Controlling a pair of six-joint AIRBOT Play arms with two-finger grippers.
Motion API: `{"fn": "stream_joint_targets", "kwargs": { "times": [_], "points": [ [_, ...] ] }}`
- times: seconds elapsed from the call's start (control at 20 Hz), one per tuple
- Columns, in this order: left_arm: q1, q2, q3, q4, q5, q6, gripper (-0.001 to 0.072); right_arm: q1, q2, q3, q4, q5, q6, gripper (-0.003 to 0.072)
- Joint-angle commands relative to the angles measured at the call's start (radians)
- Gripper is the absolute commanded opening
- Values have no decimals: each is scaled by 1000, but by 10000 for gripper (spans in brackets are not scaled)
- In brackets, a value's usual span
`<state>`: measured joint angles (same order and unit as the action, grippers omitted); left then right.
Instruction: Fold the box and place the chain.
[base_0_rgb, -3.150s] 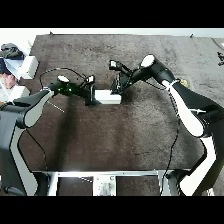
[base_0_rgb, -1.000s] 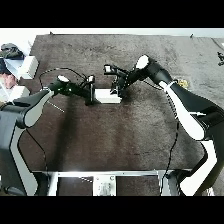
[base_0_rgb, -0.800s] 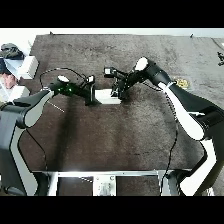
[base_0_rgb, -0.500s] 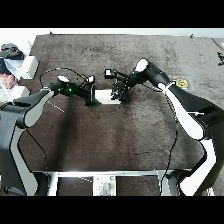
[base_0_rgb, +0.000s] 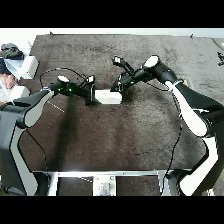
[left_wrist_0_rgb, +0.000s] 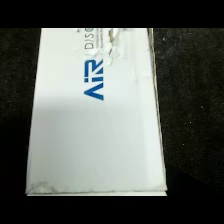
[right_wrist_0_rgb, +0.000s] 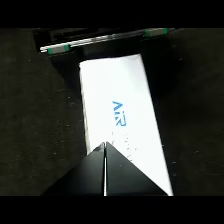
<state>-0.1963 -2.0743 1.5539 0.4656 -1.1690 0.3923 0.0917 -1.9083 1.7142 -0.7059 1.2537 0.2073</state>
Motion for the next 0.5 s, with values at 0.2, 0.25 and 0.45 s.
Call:
{"fn": "stream_joint_targets", "kwargs": {
  "times": [0.2, 0.25, 0.45],
  "points": [
    [1, 0, 0, 0, 2, 1, 124, -8, -108, -9, -53, 93, 67, -14],
    [1, -1, 0, 0, 2, 1, 124, -8, -110, -21, -69, 82, 67, -14],
    [1, -1, 0, 0, 2, 1, 124, -11, -90, -29, -68, 55, 66, -14]
  ]
}}
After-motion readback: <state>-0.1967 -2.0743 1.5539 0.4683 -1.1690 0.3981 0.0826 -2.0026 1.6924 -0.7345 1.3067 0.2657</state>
